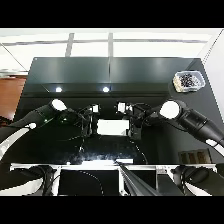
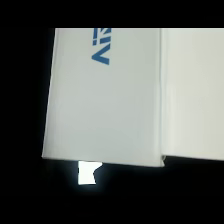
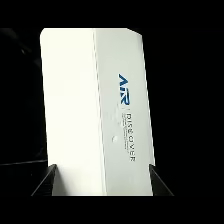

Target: Fold the box and place the chain.

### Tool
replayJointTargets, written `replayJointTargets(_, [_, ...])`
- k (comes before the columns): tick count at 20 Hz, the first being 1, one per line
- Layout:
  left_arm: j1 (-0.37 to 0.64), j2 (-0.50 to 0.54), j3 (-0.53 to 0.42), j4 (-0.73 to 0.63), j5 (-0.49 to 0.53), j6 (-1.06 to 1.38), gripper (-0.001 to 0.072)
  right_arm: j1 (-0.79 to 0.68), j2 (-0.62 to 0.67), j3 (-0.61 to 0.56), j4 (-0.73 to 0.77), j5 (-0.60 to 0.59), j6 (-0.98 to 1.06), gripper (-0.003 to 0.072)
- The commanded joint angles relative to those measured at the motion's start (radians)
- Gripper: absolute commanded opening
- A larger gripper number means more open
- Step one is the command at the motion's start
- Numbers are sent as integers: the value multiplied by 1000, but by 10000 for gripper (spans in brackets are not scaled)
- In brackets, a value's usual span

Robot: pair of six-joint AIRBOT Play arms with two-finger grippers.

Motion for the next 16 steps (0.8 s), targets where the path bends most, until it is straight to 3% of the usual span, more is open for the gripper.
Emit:
replayJointTargets(1, [0,-1,0,0,0,0,559,1,-8,1,-20,7,2,702])
replayJointTargets(9, [0,-1,0,0,0,0,559,1,-24,1,-40,-22,13,687])
replayJointTargets(10, [0,-1,0,0,0,0,559,1,-24,1,-39,-22,13,572])
replayJointTargets(11, [0,-1,0,0,0,0,559,1,-24,1,-39,-23,13,533])
replayJointTargets(15, [0,-1,0,0,0,0,558,1,-24,2,-31,-24,25,519])
replayJointTargets(16, [0,-1,0,0,0,0,559,1,-24,2,-31,-24,26,423])
